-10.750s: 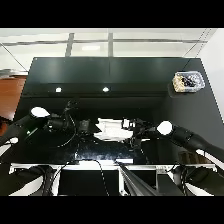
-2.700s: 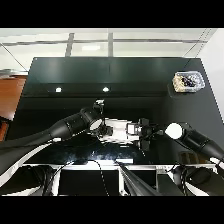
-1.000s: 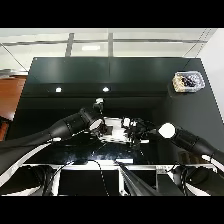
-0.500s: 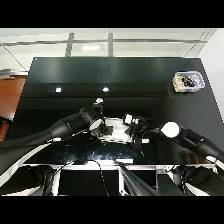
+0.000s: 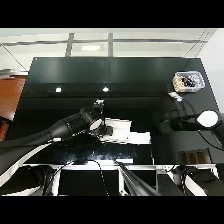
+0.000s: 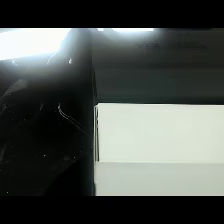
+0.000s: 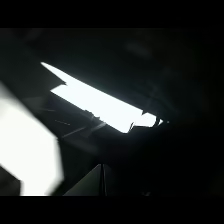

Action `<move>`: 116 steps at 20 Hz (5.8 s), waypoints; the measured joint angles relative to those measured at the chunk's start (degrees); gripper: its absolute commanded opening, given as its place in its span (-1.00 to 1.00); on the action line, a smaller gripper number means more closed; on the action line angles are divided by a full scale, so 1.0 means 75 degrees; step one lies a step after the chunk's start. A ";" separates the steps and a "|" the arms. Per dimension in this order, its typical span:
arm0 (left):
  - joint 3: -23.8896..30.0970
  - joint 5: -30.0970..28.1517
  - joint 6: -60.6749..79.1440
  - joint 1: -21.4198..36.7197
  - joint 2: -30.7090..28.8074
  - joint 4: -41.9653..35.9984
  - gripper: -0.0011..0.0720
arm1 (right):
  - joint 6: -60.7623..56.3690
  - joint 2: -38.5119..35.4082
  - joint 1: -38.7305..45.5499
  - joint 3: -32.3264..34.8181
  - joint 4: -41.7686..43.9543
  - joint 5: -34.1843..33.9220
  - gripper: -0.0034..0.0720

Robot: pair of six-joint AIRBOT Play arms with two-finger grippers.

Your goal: Fold the box and place the chain.

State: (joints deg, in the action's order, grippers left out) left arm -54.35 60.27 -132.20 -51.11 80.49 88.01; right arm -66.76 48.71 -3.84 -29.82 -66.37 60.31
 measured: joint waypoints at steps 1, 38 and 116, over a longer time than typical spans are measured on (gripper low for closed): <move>0.0000 0.0000 0.0000 0.0000 0.0000 0.0000 -0.89 | -0.0440 0.0029 0.0391 0.0119 -0.0038 0.0105 -0.86; 0.0000 0.0052 -0.0015 0.0000 0.0000 0.0271 -0.89 | -0.0087 0.2585 -0.1684 -0.0111 0.5636 0.0627 0.33; -0.0006 -0.0172 0.0000 -0.0003 -0.0006 0.0408 -0.89 | -1.0174 0.3952 -0.5837 -0.2955 -0.2098 0.0125 -0.85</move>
State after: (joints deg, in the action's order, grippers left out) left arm -54.39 58.98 -132.20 -51.13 80.44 91.07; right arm -143.06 78.35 -47.62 -51.99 -82.11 61.25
